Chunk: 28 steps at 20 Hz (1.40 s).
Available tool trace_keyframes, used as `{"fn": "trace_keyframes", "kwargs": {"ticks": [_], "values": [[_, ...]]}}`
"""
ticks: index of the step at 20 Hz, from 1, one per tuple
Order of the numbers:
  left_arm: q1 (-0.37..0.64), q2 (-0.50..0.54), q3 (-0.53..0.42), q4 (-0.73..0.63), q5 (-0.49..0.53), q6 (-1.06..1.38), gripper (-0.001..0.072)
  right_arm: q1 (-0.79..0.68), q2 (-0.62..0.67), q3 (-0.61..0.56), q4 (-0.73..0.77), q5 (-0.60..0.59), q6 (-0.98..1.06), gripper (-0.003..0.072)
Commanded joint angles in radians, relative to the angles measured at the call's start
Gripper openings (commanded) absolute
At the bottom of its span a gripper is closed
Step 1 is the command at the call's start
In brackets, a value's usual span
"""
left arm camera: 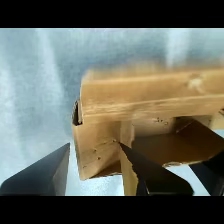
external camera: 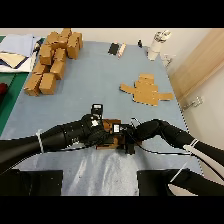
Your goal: Fold the box.
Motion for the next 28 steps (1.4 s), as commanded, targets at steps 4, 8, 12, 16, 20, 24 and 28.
{"fn": "trace_keyframes", "kwargs": {"ticks": [4,8,12,16,20,24,28], "values": [[-0.023,-0.109,0.09,0.045,-0.047,-0.055,0.0458,0.0,0.0,0.0,0.0,0.0,0.0,0.0472],[-0.026,-0.151,0.104,0.041,-0.045,-0.048,0.0013,0.0,0.0,0.0,0.0,0.0,0.0,0.0472],[-0.027,-0.15,0.104,0.032,-0.047,-0.049,0.0014,0.0,0.0,0.0,0.0,0.0,0.0,0.0472],[-0.026,-0.141,0.104,-0.018,-0.042,-0.02,0.0285,0.0,0.0,0.0,0.0,0.0,0.0,0.0472],[-0.016,-0.083,0.104,-0.035,-0.093,-0.03,0.0527,0.0,0.0,0.0,0.0,0.0,0.0,0.0472],[0.045,-0.036,0.104,-0.053,-0.16,-0.031,0.0526,0.0,0.0,0.0,0.0,0.0,0.0,0.0472],[0.127,-0.021,0.104,-0.122,-0.18,0.016,0.0518,0.0,0.0,0.0,0.0,0.0,0.0,0.0472]]}}
